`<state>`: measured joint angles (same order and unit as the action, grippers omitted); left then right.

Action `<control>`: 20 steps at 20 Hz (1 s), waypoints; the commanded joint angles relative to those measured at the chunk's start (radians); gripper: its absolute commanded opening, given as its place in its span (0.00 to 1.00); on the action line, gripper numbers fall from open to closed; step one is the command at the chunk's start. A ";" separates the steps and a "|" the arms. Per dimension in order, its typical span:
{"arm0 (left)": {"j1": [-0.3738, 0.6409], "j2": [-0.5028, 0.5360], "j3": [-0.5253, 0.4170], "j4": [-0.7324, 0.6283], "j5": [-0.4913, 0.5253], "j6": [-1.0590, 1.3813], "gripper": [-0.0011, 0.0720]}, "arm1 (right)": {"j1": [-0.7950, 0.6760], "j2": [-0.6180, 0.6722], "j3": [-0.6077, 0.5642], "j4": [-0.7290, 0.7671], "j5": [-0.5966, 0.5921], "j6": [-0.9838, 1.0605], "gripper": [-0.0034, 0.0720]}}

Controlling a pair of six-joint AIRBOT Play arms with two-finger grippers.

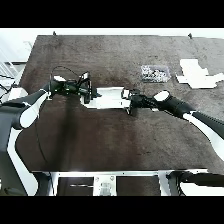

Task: Fold the box and place the chain.

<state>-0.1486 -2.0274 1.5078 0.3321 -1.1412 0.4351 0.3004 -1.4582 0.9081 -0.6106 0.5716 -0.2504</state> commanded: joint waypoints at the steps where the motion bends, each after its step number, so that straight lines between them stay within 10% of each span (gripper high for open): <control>1: 0.000 0.000 0.000 0.000 -0.001 0.000 0.04 | -0.016 0.002 0.026 0.016 -0.006 0.006 0.90; 20: 0.000 0.000 0.000 0.000 -0.001 0.000 0.04 | -0.175 -0.262 0.324 0.053 0.436 0.003 0.90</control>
